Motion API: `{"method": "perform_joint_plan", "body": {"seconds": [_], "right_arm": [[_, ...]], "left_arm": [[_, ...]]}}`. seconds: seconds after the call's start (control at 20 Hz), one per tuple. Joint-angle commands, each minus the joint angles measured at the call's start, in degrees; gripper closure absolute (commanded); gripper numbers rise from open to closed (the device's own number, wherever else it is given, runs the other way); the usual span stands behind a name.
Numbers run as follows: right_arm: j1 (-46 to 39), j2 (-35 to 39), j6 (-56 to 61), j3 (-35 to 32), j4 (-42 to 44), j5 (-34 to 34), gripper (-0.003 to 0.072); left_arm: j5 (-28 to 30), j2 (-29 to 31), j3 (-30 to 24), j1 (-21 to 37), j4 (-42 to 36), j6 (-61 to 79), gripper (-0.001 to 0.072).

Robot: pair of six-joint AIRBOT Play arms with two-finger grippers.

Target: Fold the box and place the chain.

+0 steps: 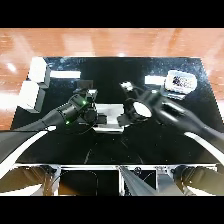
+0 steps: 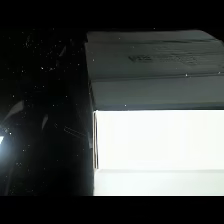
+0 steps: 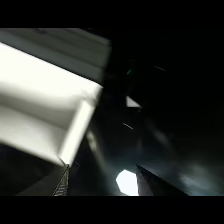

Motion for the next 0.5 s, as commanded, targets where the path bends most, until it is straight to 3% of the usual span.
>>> {"method": "perform_joint_plan", "body": {"seconds": [0.0, 0.1, 0.2, 0.3, 0.35, 0.45], "right_arm": [[-2.64, 12.96, 1.38, -3.17, -13.20, 4.90, 0.0181], [-10.27, 15.98, 1.60, -3.26, -19.89, 3.61, 0.0181], [-22.03, 15.45, -0.52, -3.26, -19.19, -1.09, 0.0180], [-34.71, 14.23, -7.67, -3.21, -8.61, -10.78, 0.0168], [-40.85, 13.57, -12.87, -3.21, -0.26, -15.74, 0.0090], [-49.90, 10.82, -22.80, -3.15, 11.50, -22.77, 0.0090]], "left_arm": [[0.76, 0.00, 0.00, -0.02, 0.13, -0.04, 0.0687], [0.70, 0.00, 0.00, 0.00, 0.22, -0.04, 0.0688], [0.76, 0.00, 0.00, 0.00, 0.20, -0.04, 0.0688], [1.18, 0.00, 0.00, -0.02, 0.22, -0.04, 0.0688], [1.18, 0.00, 0.00, -0.02, 0.20, -0.07, 0.0688], [1.18, 0.00, 0.02, 0.00, 0.07, -0.07, 0.0688]]}}
